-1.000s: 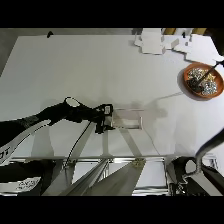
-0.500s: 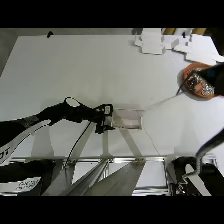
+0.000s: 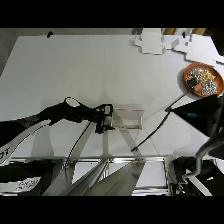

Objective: Fold the box and place the chain.

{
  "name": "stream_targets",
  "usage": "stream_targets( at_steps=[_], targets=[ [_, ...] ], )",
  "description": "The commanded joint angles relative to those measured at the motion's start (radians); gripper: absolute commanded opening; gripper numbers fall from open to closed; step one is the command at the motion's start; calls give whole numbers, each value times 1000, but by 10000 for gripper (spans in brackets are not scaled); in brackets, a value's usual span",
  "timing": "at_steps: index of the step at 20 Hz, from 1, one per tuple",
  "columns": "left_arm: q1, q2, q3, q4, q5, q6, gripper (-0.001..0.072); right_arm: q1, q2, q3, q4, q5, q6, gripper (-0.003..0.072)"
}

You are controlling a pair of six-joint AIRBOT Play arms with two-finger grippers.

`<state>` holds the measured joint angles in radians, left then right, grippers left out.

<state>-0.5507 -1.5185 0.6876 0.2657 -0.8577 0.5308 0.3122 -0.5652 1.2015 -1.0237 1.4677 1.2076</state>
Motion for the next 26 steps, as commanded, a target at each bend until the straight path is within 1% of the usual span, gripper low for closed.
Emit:
stream_targets(
  at_steps=[1,4,9,12,15,17,19,20,23,24,25,26],
  targets=[
    [0,1,0,0,0,0,37,54,0,-102,0,-105,-19,11],
    [0,0,0,0,1,0,37,54,-30,-168,0,-185,-58,11],
    [0,1,0,0,1,0,37,55,-112,-240,4,-208,-91,11],
    [0,0,0,0,1,0,37,55,-160,-303,5,-246,-111,11],
    [0,1,0,0,1,0,37,99,-198,-389,3,-313,-114,11],
    [0,1,0,0,1,0,37,140,-232,-440,-1,-380,-114,11],
    [0,1,0,0,1,0,37,164,-277,-464,-1,-449,-109,12],
    [0,0,0,0,1,0,37,172,-304,-464,0,-465,-109,12],
    [0,1,0,0,0,0,37,190,-385,-464,-1,-468,-106,14],
    [0,1,0,0,0,0,37,195,-401,-464,-2,-467,-106,46],
    [0,1,0,0,0,0,37,196,-410,-464,-1,-465,-106,120],
    [0,1,0,0,1,0,37,195,-409,-464,-1,-462,-106,133]
  ],
)
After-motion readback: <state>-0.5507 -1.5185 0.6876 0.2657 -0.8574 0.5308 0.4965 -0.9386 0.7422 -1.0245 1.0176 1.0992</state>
